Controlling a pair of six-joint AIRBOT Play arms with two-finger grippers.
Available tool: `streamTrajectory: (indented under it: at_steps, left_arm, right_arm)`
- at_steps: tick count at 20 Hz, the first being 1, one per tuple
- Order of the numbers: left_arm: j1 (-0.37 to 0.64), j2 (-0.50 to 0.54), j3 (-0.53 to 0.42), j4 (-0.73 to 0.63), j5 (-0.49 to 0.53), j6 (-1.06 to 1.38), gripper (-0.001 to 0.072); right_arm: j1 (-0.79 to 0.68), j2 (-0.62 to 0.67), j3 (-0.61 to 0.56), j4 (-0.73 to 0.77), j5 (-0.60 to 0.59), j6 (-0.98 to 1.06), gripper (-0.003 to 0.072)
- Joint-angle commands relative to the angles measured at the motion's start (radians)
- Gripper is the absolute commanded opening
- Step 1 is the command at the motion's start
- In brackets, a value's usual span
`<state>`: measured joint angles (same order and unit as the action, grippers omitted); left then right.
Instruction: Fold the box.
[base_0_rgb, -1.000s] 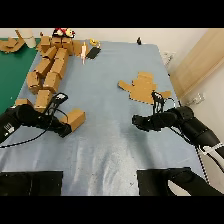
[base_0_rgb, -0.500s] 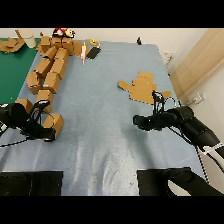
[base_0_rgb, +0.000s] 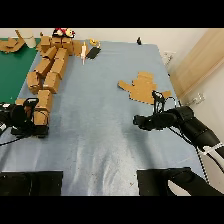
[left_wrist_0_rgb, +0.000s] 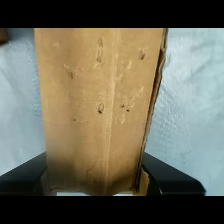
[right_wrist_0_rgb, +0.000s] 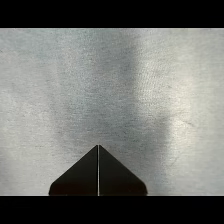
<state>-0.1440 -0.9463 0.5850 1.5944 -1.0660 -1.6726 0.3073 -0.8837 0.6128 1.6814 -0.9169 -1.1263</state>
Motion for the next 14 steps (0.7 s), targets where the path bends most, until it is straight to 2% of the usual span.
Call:
streamTrajectory:
  at_steps: [1, 9, 14]
  left_arm:
    - [0.023, -0.025, 0.001, 0.016, 0.13, -0.03, 0.0504]
    - [0.027, -0.21, 0.01, -0.005, 0.298, -0.026, 0.0504]
    - [0.033, -0.22, 0.055, 0.0, 0.336, 0.001, 0.0504]
  right_arm:
    - [0.0, 0.0, 0.001, -0.002, 0.0, 0.0, 0.0002]
    - [0.0, 0.0, 0.001, 0.021, 0.0, 0.0, 0.0002]
    - [0.0, 0.0, 0.001, 0.036, 0.0, 0.0, 0.0002]
